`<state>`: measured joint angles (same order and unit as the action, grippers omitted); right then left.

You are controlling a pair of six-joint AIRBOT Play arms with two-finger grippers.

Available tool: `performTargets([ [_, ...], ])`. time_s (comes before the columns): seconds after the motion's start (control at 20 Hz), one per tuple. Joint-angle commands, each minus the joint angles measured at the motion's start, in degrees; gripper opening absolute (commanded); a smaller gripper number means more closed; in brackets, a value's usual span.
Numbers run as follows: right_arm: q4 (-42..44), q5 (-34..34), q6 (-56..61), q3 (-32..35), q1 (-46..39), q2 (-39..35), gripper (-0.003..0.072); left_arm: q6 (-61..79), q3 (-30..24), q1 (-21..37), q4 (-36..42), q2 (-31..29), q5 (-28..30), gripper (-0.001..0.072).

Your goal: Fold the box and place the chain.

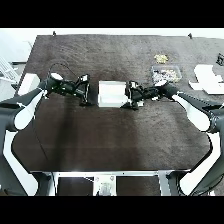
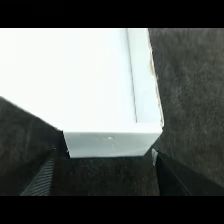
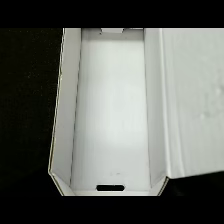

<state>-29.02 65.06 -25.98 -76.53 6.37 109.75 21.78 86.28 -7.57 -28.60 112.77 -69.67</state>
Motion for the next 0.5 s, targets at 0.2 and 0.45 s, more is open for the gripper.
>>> performTargets([
  [0.2,0.0,0.0,0.0,0.0,0.0,0.0,0.0585,1.2,0.0,0.0,2.5,1.4,-1.6,0.072],
  [0.45,0.0,0.0,0.0,0.0,0.0,0.0,0.0585,1.2,0.0,-0.5,2.9,1.9,-0.7,0.072],
])
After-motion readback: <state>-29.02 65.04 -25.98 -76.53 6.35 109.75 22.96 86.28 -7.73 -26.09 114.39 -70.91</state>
